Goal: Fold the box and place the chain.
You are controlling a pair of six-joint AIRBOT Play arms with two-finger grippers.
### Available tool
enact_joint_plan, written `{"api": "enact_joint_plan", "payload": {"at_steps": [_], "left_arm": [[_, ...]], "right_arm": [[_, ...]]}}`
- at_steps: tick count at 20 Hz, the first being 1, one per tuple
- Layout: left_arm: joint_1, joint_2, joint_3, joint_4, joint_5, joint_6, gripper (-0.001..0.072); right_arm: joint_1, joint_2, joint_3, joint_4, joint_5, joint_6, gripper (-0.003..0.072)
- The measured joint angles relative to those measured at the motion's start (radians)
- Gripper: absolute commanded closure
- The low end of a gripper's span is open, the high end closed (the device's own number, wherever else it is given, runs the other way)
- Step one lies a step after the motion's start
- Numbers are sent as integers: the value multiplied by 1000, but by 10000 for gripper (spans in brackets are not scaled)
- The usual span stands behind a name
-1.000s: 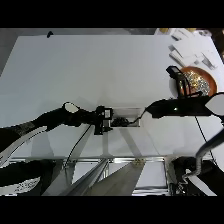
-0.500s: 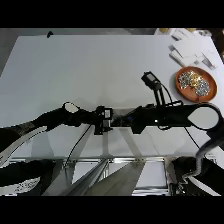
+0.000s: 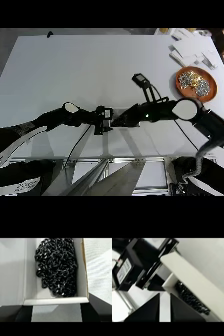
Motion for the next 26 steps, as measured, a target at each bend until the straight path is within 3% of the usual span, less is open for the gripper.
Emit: {"api": "enact_joint_plan", "payload": {"at_steps": [4,11,13,18,26], "left_arm": [[0,0,0,0,0,0,639],[0,0,0,0,0,0,639],[0,0,0,0,0,0,639],[0,0,0,0,0,0,639],[0,0,0,0,0,0,639]], "right_arm": [[-144,-8,74,-66,31,15,669],[-276,-111,80,-499,107,303,663],[-284,-159,68,-558,114,344,446],[-291,-263,53,-616,100,409,372],[-291,-352,50,-636,53,465,376]]}}
